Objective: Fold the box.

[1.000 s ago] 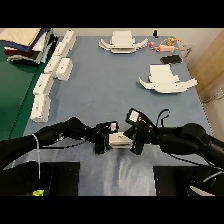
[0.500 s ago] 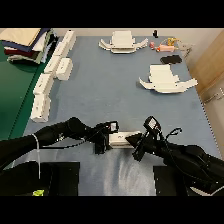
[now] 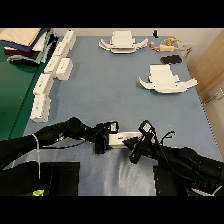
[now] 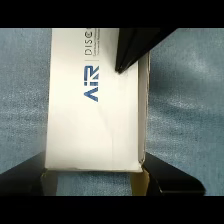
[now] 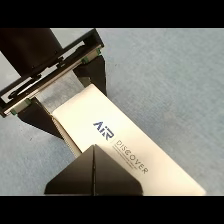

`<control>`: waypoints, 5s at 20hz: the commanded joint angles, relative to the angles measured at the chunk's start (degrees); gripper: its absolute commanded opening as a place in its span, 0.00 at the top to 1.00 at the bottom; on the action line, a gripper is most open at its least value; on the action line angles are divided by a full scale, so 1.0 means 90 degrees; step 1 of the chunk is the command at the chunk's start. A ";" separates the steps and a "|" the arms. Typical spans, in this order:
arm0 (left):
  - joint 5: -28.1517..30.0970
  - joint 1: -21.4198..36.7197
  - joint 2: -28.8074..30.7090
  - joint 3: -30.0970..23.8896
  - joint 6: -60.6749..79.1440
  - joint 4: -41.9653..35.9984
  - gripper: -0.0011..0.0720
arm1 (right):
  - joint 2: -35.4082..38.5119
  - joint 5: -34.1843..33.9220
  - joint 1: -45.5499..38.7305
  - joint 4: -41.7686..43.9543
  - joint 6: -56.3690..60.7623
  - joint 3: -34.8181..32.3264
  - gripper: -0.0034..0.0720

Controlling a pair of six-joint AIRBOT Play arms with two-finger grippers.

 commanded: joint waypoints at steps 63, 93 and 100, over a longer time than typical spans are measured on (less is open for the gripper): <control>0.0000 0.2866 0.1938 0.0182 -0.4758 0.2407 0.27 | -0.0019 -0.5559 -0.3536 -0.4124 0.4998 0.2839 0.95; 0.0573 0.5795 -0.3334 0.5022 -0.5576 0.2424 0.27 | -0.0772 -0.4432 -0.3536 -0.4206 0.4996 0.2839 0.95; 0.0602 0.5802 -0.3842 0.5450 -0.5554 0.2504 0.27 | -0.0772 -0.4379 -0.3536 -0.4272 0.4996 0.2841 0.95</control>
